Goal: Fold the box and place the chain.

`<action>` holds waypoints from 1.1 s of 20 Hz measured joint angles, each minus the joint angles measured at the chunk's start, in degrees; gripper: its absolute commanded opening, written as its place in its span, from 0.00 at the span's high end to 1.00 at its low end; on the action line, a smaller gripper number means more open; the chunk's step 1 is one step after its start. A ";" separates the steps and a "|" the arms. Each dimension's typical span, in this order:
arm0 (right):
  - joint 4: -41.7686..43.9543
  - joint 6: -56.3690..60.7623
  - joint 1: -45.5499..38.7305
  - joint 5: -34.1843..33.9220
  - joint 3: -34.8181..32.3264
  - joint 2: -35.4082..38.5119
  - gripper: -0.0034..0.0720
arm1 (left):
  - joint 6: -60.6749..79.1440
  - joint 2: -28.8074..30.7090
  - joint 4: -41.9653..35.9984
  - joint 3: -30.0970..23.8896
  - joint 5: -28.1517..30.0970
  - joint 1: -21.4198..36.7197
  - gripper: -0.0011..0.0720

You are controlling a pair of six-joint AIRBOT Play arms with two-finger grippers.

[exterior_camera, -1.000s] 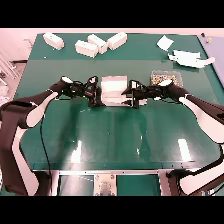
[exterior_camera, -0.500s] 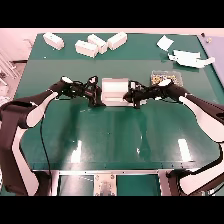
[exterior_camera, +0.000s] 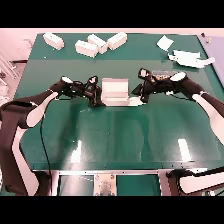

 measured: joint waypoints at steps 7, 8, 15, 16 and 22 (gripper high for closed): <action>-2.38 22.97 -6.84 -0.04 0.15 3.39 0.94 | 0.02 0.00 0.02 0.00 0.00 0.00 0.34; -3.54 26.21 -7.78 -0.04 0.15 3.48 0.94 | 0.02 0.00 0.02 0.00 0.00 0.00 0.34; -13.22 46.25 -10.91 5.79 -0.09 2.69 0.94 | 0.02 -0.02 0.02 0.00 -0.02 0.00 0.34; -13.70 48.19 -10.99 6.62 -0.37 2.23 0.94 | 0.02 0.00 0.02 0.00 -0.02 0.00 0.34; -12.04 53.44 -8.68 8.66 -1.75 -1.75 0.94 | 0.02 0.00 0.04 0.00 -0.02 0.00 0.34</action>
